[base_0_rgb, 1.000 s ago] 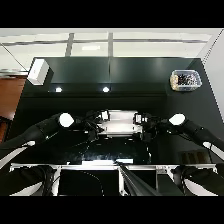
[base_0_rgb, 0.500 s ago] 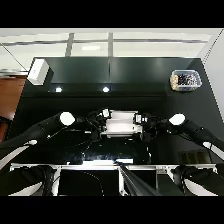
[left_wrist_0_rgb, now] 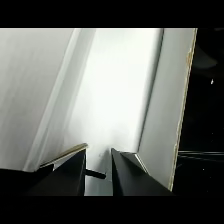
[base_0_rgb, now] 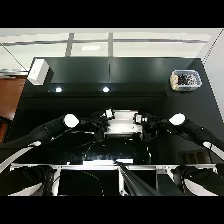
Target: Fold the box and place the chain.
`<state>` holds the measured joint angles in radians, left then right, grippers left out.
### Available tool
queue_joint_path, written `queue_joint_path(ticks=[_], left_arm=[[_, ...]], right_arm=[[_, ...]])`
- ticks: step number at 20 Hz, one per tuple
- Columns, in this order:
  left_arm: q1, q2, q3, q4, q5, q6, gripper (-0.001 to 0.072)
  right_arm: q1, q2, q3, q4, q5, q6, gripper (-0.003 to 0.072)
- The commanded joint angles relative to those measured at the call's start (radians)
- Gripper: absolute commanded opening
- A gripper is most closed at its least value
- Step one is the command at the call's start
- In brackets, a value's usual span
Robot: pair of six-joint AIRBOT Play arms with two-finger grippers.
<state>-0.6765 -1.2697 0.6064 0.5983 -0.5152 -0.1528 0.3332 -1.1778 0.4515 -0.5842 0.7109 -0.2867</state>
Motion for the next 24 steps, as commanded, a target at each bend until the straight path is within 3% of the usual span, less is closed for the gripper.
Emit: queue_joint_path(ticks=[1, 2, 3, 4, 5, 6, 7, 8, 10, 11, 12, 13, 17, 18, 20, 22, 24], left_arm=[[-0.004, -0.001, 0.001, -0.009, 0.011, 0.001, 0.0199], [-0.004, -0.001, 0.001, -0.009, 0.019, 0.000, 0.0252], [-0.004, -0.001, 0.001, -0.009, 0.026, 0.000, 0.0350], [-0.004, -0.001, 0.001, -0.009, 0.034, 0.000, 0.0358], [-0.004, -0.001, 0.001, -0.008, 0.037, 0.000, 0.0319], [-0.004, -0.001, 0.001, -0.009, 0.037, 0.001, 0.0189], [-0.004, -0.001, 0.001, -0.010, 0.039, 0.000, 0.0250], [-0.004, -0.001, 0.001, -0.010, 0.042, 0.000, 0.0382], [-0.003, -0.001, 0.002, -0.003, 0.045, 0.001, 0.0400], [-0.001, 0.001, 0.006, 0.022, 0.045, 0.000, 0.0299], [0.008, 0.006, 0.015, 0.048, 0.039, -0.001, 0.0116], [0.023, 0.022, 0.023, 0.061, 0.019, -0.003, 0.0026], [0.191, 0.170, 0.024, 0.287, -0.167, -0.268, 0.0025], [0.254, 0.209, 0.024, 0.367, -0.209, -0.396, 0.0024], [0.424, 0.246, 0.012, 0.565, -0.232, -0.880, 0.0024], [0.587, 0.230, -0.004, 0.583, -0.296, -1.270, 0.0025], [0.681, 0.195, -0.011, 0.552, -0.412, -1.364, 0.0024]], right_arm=[[0.001, -0.001, 0.001, 0.000, 0.000, 0.000, 0.0471], [0.001, -0.001, 0.001, 0.000, -0.001, 0.000, 0.0471], [0.001, -0.001, 0.001, 0.000, 0.000, 0.000, 0.0471], [0.001, -0.001, 0.001, 0.000, 0.000, 0.000, 0.0471], [0.001, -0.001, 0.001, 0.000, -0.001, 0.000, 0.0471], [0.001, -0.001, 0.001, 0.000, -0.001, 0.000, 0.0471], [0.001, -0.001, 0.001, 0.000, 0.000, 0.000, 0.0471], [0.001, -0.001, 0.001, 0.000, -0.001, 0.000, 0.0471], [0.001, -0.001, 0.001, 0.000, -0.001, 0.000, 0.0471], [0.001, -0.001, 0.001, 0.000, -0.001, 0.000, 0.0471], [0.001, -0.001, 0.001, 0.000, -0.001, 0.000, 0.0471], [0.001, -0.001, 0.001, 0.000, -0.001, 0.000, 0.0471], [0.001, -0.001, 0.001, 0.000, -0.001, 0.000, 0.0471], [0.001, -0.001, 0.001, 0.000, -0.001, 0.000, 0.0471], [0.001, -0.001, 0.001, 0.000, -0.001, 0.000, 0.0471], [0.001, -0.001, 0.001, 0.000, -0.001, 0.000, 0.0471], [0.001, -0.001, 0.001, 0.000, -0.001, 0.000, 0.0471]])
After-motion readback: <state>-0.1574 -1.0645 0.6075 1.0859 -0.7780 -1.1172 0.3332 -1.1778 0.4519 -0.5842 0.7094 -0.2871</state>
